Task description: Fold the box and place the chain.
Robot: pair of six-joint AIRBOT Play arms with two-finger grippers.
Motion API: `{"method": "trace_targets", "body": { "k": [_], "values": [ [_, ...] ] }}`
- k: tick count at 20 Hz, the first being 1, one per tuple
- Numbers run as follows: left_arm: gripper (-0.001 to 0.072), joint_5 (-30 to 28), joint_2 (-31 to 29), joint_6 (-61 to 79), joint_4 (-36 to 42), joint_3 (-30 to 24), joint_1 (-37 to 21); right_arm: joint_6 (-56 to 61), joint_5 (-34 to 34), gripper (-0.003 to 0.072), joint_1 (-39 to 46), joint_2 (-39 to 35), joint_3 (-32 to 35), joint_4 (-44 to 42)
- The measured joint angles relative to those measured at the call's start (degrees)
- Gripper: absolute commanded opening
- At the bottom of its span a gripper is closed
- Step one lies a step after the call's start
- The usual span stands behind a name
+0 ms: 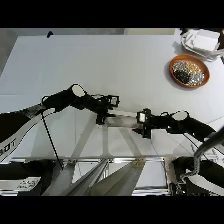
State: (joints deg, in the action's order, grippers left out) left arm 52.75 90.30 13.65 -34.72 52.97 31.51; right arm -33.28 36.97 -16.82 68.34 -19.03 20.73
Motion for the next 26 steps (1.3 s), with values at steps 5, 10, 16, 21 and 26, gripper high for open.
{"method": "trace_targets", "body": {
  "k": [5,10,16,21,26],
  "values": [
    [0.001,0.0,0.0,0.0,0.0,0.0,0.0,0.0,0.0,0.0341,0.0,0.0,0.0,0.0],
    [0.0137,0.4,0.0,-0.8,-0.1,0.0,0.0,-0.1,-0.3,0.0341,0.0,0.0,0.0,0.0],
    [0.0419,3.2,-2.4,-4.7,-1.3,0.0,-0.9,-0.2,-1.2,0.0341,0.0,0.0,0.0,0.0],
    [0.0416,7.0,-8.0,-11.2,-7.9,0.0,-4.5,0.3,-2.5,0.0341,0.0,0.0,-0.1,-0.4],
    [0.0348,12.8,-14.8,-19.1,-16.3,0.0,-9.2,0.1,-2.3,0.0341,0.1,0.0,-0.1,-0.1]
  ]
}}
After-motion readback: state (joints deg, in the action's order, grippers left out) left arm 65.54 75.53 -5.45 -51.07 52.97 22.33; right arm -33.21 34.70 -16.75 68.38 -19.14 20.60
